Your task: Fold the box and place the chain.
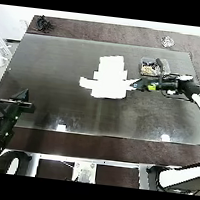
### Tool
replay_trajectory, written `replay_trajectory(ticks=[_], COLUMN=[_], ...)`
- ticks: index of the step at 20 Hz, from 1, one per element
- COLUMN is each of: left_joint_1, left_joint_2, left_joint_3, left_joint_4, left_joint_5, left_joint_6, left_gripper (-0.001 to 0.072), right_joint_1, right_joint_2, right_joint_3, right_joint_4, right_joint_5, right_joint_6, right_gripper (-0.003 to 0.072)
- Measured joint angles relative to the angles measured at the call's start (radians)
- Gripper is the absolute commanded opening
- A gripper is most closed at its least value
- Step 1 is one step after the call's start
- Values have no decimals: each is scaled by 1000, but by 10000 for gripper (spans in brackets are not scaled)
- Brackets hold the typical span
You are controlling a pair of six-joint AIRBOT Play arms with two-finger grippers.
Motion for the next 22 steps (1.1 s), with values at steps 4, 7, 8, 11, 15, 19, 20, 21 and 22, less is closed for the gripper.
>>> replay_trajectory(ticks=[4,7,8,11,15,19,20,21,22], left_joint_1=[0,0,0,0,0,0,0,0,0], left_joint_2=[0,0,0,0,0,0,0,0,0], left_joint_3=[0,0,0,0,0,0,0,0,1], left_joint_4=[0,0,0,0,0,0,-1,-1,0], left_joint_5=[11,11,11,11,11,11,11,11,10], left_joint_6=[0,0,0,0,0,0,-1,0,0], left_gripper=[20,20,20,20,20,696,652,653,652], right_joint_1=[61,87,93,109,121,126,126,126,126], right_joint_2=[-46,-66,-71,-87,-110,-120,-121,-121,-122], right_joint_3=[13,41,53,78,90,94,94,95,95], right_joint_4=[13,19,19,19,3,-3,-4,-5,-6], right_joint_5=[-74,-94,-99,-107,-110,-111,-112,-112,-113], right_joint_6=[5,4,3,3,13,25,26,30,34], right_gripper=[0,0,0,0,1,1,1,0,1])
